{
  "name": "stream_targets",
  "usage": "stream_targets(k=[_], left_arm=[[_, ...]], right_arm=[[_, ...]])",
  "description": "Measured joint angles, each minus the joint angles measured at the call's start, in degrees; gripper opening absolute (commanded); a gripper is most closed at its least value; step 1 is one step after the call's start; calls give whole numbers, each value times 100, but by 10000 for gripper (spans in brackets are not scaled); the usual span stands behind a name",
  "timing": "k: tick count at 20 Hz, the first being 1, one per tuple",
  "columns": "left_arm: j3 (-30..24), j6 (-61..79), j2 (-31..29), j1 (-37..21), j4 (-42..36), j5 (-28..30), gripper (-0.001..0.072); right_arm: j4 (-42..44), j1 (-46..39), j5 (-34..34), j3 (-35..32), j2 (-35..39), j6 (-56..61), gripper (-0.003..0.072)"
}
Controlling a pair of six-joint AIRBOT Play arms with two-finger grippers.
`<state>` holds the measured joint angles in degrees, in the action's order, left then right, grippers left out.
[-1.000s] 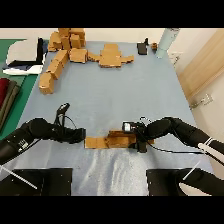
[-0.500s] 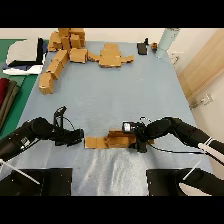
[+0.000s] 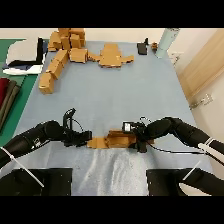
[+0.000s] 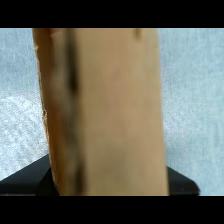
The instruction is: Fold the box.
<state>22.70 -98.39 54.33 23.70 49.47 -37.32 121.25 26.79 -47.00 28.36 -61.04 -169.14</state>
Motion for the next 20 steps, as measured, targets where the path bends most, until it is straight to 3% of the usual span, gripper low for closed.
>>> stream_targets(k=[9,20], left_arm=[[24,-4,31,621,-262,494,13],[551,173,-24,841,-588,501,15]], right_arm=[[-2,0,0,0,0,0,438],[-2,0,0,0,0,0,438]])
